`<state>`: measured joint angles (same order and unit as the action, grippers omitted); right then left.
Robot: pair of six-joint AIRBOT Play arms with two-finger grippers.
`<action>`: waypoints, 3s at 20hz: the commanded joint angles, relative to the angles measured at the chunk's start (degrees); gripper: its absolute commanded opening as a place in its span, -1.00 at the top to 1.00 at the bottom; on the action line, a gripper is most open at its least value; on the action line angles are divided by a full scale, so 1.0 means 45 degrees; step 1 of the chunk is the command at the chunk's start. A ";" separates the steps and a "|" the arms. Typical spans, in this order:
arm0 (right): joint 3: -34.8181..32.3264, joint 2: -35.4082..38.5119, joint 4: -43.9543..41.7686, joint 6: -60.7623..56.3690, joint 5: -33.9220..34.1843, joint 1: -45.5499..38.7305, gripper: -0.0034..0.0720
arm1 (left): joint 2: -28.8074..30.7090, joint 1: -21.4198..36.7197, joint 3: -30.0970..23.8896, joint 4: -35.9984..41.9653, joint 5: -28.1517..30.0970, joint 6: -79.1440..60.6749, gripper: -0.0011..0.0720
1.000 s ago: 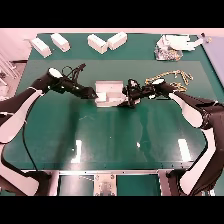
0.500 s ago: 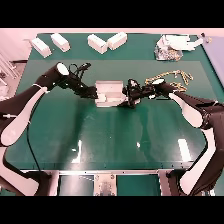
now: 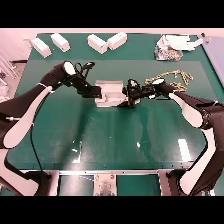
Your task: Fold the box and place the chain.
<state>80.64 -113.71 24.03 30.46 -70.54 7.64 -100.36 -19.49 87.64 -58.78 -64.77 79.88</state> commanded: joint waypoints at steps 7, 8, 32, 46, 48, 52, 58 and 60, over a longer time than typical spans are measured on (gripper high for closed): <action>0.0005 0.0005 0.0000 0.0000 -0.0005 0.0005 -0.64 | 0.0005 -0.0316 0.0063 -0.1277 0.0034 0.1739 -0.39; 0.0005 0.0005 0.0000 0.0000 -0.0005 0.0005 -0.64 | 0.0005 -0.0316 0.0063 -0.1273 0.0063 0.1909 -0.39; 0.0005 0.0005 -0.0005 0.0000 -0.0005 0.0005 -0.64 | -0.0160 -0.0316 0.0019 -0.0680 0.0588 0.3614 -0.39; 0.0005 0.0005 0.0000 0.0000 0.0000 0.0005 -0.64 | -0.0369 -0.0860 0.0039 -0.0714 0.0787 0.4629 0.04; 0.0005 0.0005 -0.0005 0.0000 -0.0005 0.0005 -0.64 | -0.0369 -0.0928 0.0063 -0.0894 0.0865 0.4915 0.04; 0.0005 0.0005 -0.0005 0.0000 0.0000 0.0005 -0.64 | -0.0369 -0.0952 0.0063 -0.1161 0.0957 0.5061 -0.21; 0.0005 0.0005 -0.0005 0.0000 -0.0005 0.0005 -0.64 | -0.0374 -0.0957 0.0068 -0.1831 0.0777 0.5581 -0.29; 0.0005 0.0005 -0.0005 0.0000 -0.0005 0.0005 -0.64 | -0.0544 -0.0957 0.0432 -0.1967 0.0442 0.5741 -0.29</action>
<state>80.64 -113.71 23.92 30.46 -70.63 7.66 -102.21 -23.81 88.44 -66.19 -61.30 104.36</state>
